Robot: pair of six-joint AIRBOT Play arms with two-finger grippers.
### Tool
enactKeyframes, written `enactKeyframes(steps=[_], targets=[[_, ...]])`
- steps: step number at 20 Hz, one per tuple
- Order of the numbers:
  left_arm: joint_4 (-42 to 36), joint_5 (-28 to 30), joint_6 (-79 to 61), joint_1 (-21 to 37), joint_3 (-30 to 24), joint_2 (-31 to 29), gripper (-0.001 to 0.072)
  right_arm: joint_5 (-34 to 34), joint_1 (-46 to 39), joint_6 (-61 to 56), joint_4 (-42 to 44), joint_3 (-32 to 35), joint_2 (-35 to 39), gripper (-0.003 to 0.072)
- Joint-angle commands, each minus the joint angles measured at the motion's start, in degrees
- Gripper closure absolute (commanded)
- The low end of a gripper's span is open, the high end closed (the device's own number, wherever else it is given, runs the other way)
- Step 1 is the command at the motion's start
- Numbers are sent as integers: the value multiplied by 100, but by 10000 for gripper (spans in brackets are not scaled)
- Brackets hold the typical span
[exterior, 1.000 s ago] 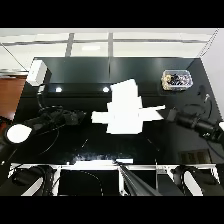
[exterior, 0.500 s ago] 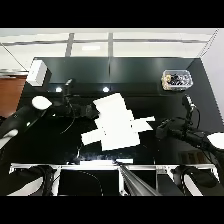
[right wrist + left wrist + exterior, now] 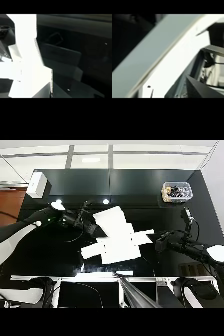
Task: Fold the box and place the chain.
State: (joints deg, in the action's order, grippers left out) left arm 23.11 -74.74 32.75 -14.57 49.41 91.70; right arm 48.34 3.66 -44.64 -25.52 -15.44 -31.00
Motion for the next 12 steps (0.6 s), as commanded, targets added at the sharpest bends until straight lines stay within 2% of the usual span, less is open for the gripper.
enactKeyframes(steps=[1, 2, 3, 5, 7, 8, 9, 10, 11, 12], targets=[[-315, -732, -564, 15, 225, 492, 220, 9, 4, -103, -9, 2, 4, 676], [-251, -737, -656, 15, 267, 535, 295, 9, 4, -118, -9, 2, 4, 676], [-229, -741, -809, 15, 284, 553, 414, 7, 4, -127, -11, 2, 4, 676], [-234, -741, -1110, 15, 289, 553, 578, 9, 2, -144, -11, 2, 4, 676], [-234, -741, -1340, 15, 293, 553, 612, 9, 4, -144, -13, 2, 4, 675], [-234, -745, -1436, 17, 295, 553, 680, 9, 2, -168, -15, 0, 4, 668], [-236, -800, -1663, 15, 308, 549, 679, 7, -11, -302, -90, -26, 4, 496], [-236, -828, -1805, 13, 330, 540, 680, 17, -52, -669, -402, -116, 4, 174], [-236, -822, -1845, 13, 372, 527, 681, 103, -144, -1047, -931, -302, 4, 22], [-234, -802, -1860, 7, 417, 514, 682, 315, -269, -1196, -1523, -549, 4, 22]])
